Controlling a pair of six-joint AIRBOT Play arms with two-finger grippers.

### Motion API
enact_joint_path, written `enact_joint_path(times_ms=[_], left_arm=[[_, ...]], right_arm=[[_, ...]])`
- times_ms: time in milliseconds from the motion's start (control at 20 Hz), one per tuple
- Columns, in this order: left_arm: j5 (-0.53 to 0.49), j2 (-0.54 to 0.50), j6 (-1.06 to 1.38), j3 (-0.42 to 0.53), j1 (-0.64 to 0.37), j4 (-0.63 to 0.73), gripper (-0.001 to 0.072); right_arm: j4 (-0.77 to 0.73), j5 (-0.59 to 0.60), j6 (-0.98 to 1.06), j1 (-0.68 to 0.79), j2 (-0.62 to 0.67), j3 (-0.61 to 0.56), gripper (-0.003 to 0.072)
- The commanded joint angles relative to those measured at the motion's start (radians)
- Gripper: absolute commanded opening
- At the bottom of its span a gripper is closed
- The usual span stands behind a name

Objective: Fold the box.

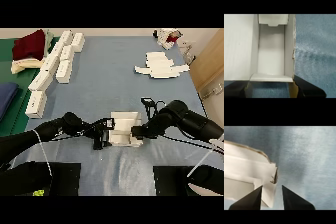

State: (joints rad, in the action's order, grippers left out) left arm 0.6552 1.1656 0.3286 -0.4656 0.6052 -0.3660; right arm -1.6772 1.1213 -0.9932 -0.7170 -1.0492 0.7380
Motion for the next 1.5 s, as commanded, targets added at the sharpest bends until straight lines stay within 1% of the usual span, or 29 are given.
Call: enact_joint_path(times_ms=[0,100,150,250,400,450,550,650,700,750,1000,1050,1100,1150,1200,1350,1450], left_arm=[[0.000,0.000,0.000,0.000,0.000,-0.001,0.0445],[0.000,0.000,0.000,0.000,0.000,-0.001,0.0445],[0.000,0.000,0.000,0.000,0.000,-0.001,0.0445],[0.000,0.000,0.000,0.000,0.000,-0.001,0.0445],[0.000,0.000,0.000,0.000,0.000,-0.001,0.0445],[0.000,0.000,0.000,0.000,0.000,-0.001,0.0445],[0.000,0.000,0.000,0.000,0.000,-0.001,0.0445],[0.000,0.000,0.000,0.000,0.000,-0.001,0.0445],[0.000,0.000,0.000,0.000,0.000,-0.001,0.0445],[0.000,0.000,0.000,0.000,0.000,-0.001,0.0445],[0.000,0.000,0.000,0.000,0.000,-0.001,0.0445],[0.000,0.000,0.000,0.000,0.000,-0.001,0.0445],[0.000,0.000,0.000,0.000,0.000,-0.001,0.0445],[0.000,0.000,0.000,0.000,0.000,-0.001,0.0445],[0.000,0.000,0.000,0.000,0.000,-0.001,0.0445],[0.000,0.000,0.000,0.000,0.000,-0.001,0.0445],[0.000,0.000,0.000,0.000,0.000,-0.001,0.0445]], right_arm=[[0.107,0.046,0.146,-0.082,-0.084,0.066,0.0390],[0.107,0.047,0.168,-0.109,-0.130,0.088,0.0390],[0.107,0.047,0.182,-0.121,-0.153,0.097,0.0371],[0.106,0.048,0.203,-0.127,-0.194,0.107,0.0372],[0.126,0.049,0.230,-0.127,-0.219,0.108,0.0370],[0.136,0.050,0.235,-0.127,-0.219,0.108,0.0321],[0.137,0.059,0.235,-0.127,-0.219,0.108,0.0279],[0.137,0.079,0.234,-0.127,-0.219,0.108,0.0098],[0.137,0.093,0.234,-0.127,-0.219,0.108,0.0022],[0.137,0.099,0.233,-0.127,-0.219,0.108,0.0005],[0.137,0.103,0.234,-0.127,-0.219,0.108,0.0003],[0.137,0.102,0.233,-0.127,-0.219,0.108,0.0010],[0.137,0.103,0.234,-0.127,-0.219,0.108,0.0224],[0.130,0.105,0.233,-0.127,-0.217,0.108,0.0471],[0.124,0.116,0.234,-0.127,-0.212,0.109,0.0534],[0.126,0.165,0.234,-0.126,-0.168,0.123,0.0533],[0.138,0.189,0.233,-0.121,-0.123,0.154,0.0533]])
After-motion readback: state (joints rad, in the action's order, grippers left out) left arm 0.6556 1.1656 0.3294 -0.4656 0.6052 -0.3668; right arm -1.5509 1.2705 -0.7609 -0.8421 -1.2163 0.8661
